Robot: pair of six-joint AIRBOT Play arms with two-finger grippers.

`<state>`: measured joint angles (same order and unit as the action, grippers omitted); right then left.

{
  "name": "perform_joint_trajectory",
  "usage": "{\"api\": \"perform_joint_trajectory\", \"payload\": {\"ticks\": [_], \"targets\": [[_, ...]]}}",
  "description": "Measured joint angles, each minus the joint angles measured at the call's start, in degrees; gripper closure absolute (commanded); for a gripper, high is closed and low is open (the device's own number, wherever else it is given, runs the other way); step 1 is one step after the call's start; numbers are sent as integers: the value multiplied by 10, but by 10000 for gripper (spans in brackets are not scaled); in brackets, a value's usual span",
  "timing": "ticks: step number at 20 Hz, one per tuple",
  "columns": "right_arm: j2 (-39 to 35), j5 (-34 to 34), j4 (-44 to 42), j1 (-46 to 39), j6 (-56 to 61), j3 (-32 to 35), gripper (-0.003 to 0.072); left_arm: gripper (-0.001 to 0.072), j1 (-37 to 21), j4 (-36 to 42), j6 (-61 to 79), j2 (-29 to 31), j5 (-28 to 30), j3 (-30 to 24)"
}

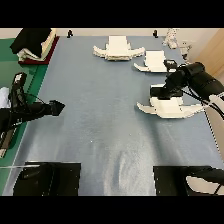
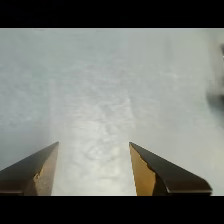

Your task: Fold the box.

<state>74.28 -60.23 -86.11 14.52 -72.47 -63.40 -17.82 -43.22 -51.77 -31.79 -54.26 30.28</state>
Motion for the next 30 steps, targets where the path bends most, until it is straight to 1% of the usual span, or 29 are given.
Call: {"api": "perform_joint_trajectory", "payload": {"ticks": [2,3,4,5,8,11,13,14,15,16,17,18,19,21,24,27,30], "targets": [[0,5,-16,0,0,0,657,17,2,17,-20,-16,-22,1],[0,6,-25,-1,0,-2,510,18,7,24,-24,-28,-30,3],[0,1,-30,-2,0,-7,399,18,17,32,-30,-45,-38,9],[0,-10,-32,-7,0,-16,380,17,29,36,-30,-63,-43,17],[0,-79,-22,-42,0,-63,380,18,83,43,-31,-133,-58,59],[0,-173,5,-117,-15,-103,380,18,142,45,-26,-202,-68,111],[0,-213,15,-178,-32,-115,379,19,175,46,-24,-238,-66,140],[0,-228,17,-214,-44,-119,337,18,187,47,-23,-251,-62,151],[2,-237,16,-247,-56,-122,203,18,197,48,-23,-263,-57,159],[6,-243,13,-283,-70,-124,201,20,203,51,-23,-271,-50,165],[12,-245,9,-316,-82,-125,201,184,208,55,-23,-278,-42,169],[22,-245,-2,-351,-97,-126,201,478,212,59,-23,-282,-37,172],[34,-246,-20,-383,-116,-127,201,492,215,63,-23,-285,-34,175],[63,-245,-78,-436,-167,-129,201,493,217,68,-22,-289,-27,177],[116,-243,-156,-486,-238,-136,201,494,220,74,-22,-292,-22,179],[168,-243,-190,-512,-284,-160,201,494,221,77,-22,-293,-21,180],[216,-243,-206,-524,-309,-200,201,494,221,85,-22,-293,-19,180]]}}
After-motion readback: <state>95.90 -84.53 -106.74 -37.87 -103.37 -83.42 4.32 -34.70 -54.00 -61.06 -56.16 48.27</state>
